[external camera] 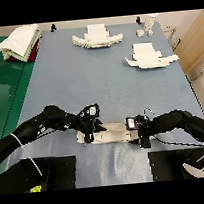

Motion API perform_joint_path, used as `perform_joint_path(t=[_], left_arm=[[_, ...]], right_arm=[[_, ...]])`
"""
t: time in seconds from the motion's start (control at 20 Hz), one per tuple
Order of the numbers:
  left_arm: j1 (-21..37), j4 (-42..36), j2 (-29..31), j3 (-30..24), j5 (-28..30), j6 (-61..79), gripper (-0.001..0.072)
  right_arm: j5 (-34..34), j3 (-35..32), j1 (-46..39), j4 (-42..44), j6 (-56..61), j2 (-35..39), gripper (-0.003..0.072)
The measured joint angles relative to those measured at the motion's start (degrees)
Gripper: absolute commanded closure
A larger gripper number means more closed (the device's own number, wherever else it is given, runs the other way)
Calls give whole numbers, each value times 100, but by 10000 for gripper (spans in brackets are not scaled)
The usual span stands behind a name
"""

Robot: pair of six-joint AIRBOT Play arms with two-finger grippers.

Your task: Fold the box.

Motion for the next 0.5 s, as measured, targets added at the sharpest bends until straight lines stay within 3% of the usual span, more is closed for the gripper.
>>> perform_joint_path(t=[0.35, 0.5], left_arm=[[0, 0, 0, -4, 0, 0, 697], [0, 0, 0, -4, 0, 0, 697]], right_arm=[[101, -61, 0, 96, 20, -101, 83], [160, -79, 0, 116, 17, -125, 164]])
